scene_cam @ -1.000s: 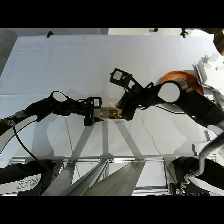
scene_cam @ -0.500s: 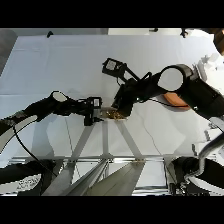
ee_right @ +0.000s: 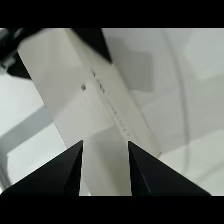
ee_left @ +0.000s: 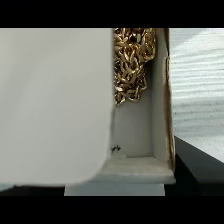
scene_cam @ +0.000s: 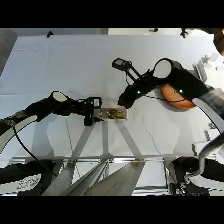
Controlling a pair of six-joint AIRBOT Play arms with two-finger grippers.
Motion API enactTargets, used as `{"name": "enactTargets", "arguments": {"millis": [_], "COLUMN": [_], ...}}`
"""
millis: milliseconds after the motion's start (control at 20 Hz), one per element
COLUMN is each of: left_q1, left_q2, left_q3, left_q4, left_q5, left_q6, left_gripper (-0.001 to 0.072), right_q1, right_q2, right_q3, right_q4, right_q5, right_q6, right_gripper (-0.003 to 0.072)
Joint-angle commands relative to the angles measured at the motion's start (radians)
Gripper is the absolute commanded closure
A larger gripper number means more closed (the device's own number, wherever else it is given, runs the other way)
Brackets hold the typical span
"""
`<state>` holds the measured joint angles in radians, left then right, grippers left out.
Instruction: Fold the box and place the chain.
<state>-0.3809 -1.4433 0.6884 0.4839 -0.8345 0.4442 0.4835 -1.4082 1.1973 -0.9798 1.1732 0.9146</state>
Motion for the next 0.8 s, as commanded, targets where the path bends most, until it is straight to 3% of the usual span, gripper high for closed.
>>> {"name": "enactTargets", "arguments": {"millis": [0,300,750], "left_q1": [0.000,0.000,0.000], "left_q2": [0.000,0.000,0.000], "left_q3": [0.000,0.000,0.000], "left_q4": [0.000,0.000,0.000], "left_q5": [0.000,0.000,0.000], "left_q6": [0.000,0.000,0.000], "left_gripper": [0.0277,0.0277,0.0277], "right_q1": [-0.009,0.025,0.171], "right_q2": [-0.041,-0.029,0.077], "right_q3": [0.001,0.001,-0.002], "right_q4": [0.035,0.029,-0.145], "right_q5": [0.043,0.047,0.023], "right_q6": [-0.068,-0.114,-0.111], "right_gripper": [0.0388,0.0390,0.0398]}}
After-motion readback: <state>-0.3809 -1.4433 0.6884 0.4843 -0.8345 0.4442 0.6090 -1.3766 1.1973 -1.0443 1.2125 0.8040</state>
